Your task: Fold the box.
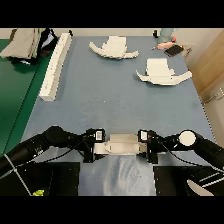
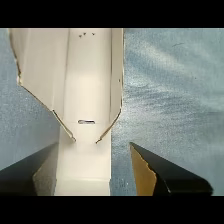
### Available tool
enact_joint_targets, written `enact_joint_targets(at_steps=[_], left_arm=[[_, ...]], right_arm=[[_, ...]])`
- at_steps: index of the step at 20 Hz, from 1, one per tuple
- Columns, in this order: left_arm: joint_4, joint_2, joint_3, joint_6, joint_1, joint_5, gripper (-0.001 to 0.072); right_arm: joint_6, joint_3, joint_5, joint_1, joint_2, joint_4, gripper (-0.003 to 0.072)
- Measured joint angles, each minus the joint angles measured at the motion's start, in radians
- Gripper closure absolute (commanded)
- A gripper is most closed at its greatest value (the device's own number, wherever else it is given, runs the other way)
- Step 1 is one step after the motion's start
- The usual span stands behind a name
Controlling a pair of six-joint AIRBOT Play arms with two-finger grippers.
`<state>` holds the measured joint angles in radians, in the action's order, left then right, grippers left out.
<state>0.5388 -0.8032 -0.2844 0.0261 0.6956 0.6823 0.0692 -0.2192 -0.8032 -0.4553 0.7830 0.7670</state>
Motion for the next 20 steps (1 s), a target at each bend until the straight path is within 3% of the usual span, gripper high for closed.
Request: enact_joint_targets(at_steps=[1, 2, 3, 4, 6, 7, 18, 19, 20], left_arm=[[-0.013, -0.017, -0.004, 0.002, 0.011, -0.018, 0.0074], [-0.021, -0.034, -0.009, 0.004, 0.020, -0.034, 0.0203], [-0.034, -0.050, -0.014, 0.009, 0.030, -0.051, 0.0251], [-0.045, -0.064, -0.018, 0.015, 0.037, -0.063, 0.0253], [-0.059, -0.092, -0.028, 0.027, 0.050, -0.084, 0.0502], [-0.064, -0.102, -0.032, 0.031, 0.056, -0.092, 0.0539], [-0.222, -0.141, -0.046, 0.095, 0.138, -0.192, 0.0526], [-0.235, -0.147, -0.046, 0.100, 0.141, -0.195, 0.0496], [-0.246, -0.153, -0.046, 0.105, 0.142, -0.195, 0.0222]], right_arm=[[0.000, 0.000, 0.000, 0.000, 0.000, 0.000, 0.0178], [0.000, 0.000, 0.000, 0.000, 0.000, 0.000, 0.0178], [0.000, 0.000, 0.000, 0.000, 0.000, 0.000, 0.0178], [0.000, 0.000, 0.000, 0.000, 0.000, 0.000, 0.0178], [0.000, 0.000, 0.000, 0.000, 0.000, 0.000, 0.0178], [0.000, 0.000, 0.000, 0.000, 0.000, 0.000, 0.0177], [0.000, 0.000, 0.000, 0.000, 0.000, 0.000, 0.0178], [0.000, 0.000, 0.000, 0.000, 0.000, 0.001, 0.0178], [0.000, 0.000, 0.000, 0.000, 0.000, 0.001, 0.0178]])
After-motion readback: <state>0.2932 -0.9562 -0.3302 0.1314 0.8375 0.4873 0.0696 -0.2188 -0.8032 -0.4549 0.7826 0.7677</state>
